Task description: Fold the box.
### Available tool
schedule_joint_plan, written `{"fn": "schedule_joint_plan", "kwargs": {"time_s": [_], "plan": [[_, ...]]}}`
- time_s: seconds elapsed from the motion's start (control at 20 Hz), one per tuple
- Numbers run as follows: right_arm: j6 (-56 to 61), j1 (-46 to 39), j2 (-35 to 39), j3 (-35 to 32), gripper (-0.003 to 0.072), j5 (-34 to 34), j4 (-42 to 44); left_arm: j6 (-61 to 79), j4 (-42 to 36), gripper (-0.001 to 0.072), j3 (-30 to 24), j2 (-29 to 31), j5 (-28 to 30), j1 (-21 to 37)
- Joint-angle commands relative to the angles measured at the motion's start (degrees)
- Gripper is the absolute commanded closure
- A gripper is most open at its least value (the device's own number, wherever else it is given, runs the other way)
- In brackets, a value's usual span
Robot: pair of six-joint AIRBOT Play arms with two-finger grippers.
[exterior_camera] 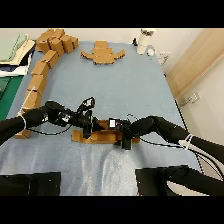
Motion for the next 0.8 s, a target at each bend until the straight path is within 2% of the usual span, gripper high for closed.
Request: {"fn": "schedule_joint_plan", "kwargs": {"time_s": [0.0,0.3,0.35,0.4,0.45,0.75], "plan": [[0.0,0.0,0.0,0.0,0.0113,0.3,0.1,0.0,0.1,0.0698,0.0,0.0,0.0,0.0],[0.3,0.0,0.0,0.0,0.0113,0.0,-0.9,0.0,-0.2,0.0698,0.0,0.0,0.1,0.0],[0.9,0.0,0.0,0.0,0.0122,0.0,-1.0,0.0,-0.2,0.0698,0.0,0.0,0.1,0.0],[1.0,0.0,0.0,0.0,0.0176,-0.1,-1.0,0.0,-0.2,0.0698,0.0,0.0,0.1,0.0],[1.0,0.0,0.0,0.0,0.0191,0.0,-1.0,0.0,-0.2,0.0698,0.0,0.0,0.1,0.0],[1.0,0.0,0.0,0.0,0.0191,0.0,-0.9,-3.1,-0.2,0.0698,0.0,0.0,0.4,0.0]]}}
